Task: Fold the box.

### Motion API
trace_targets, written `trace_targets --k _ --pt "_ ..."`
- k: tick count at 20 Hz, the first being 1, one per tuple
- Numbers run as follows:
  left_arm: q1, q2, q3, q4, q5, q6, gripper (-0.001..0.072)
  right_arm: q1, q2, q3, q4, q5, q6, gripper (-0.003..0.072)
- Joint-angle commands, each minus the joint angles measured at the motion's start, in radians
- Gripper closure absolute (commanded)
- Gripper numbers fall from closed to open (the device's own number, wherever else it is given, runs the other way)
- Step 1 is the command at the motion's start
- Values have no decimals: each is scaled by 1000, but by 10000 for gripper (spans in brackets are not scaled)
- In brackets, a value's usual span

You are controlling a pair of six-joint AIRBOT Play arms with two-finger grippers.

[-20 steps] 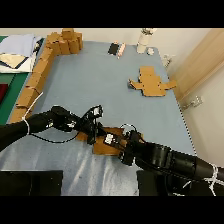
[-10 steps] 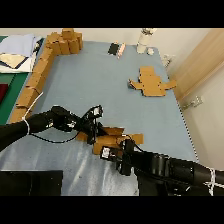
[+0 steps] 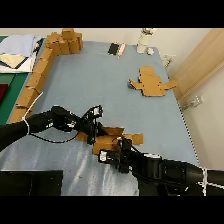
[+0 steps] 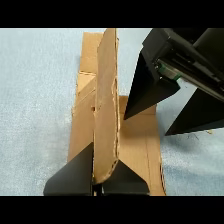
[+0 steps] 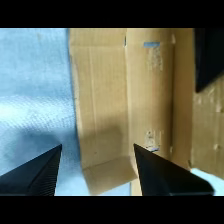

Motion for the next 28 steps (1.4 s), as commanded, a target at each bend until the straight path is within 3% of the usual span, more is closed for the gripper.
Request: trace_targets --k 1,5,9,17,25,28 --pt "1 1 1 0 0 0 697 1 -15 0 -99 10 96 -29" --pt "0 1 1 0 0 0 697 2 -15 7 -154 3 172 -29" --pt "1 1 1 0 0 0 696 1 -8 43 -160 -80 214 -29" --pt "1 1 1 0 0 0 697 -1 98 41 -168 -157 217 -29" --pt "1 1 1 0 0 0 697 -43 98 32 -190 -118 213 -29" --pt "1 1 1 0 0 0 697 -101 105 4 -162 -4 135 -29"
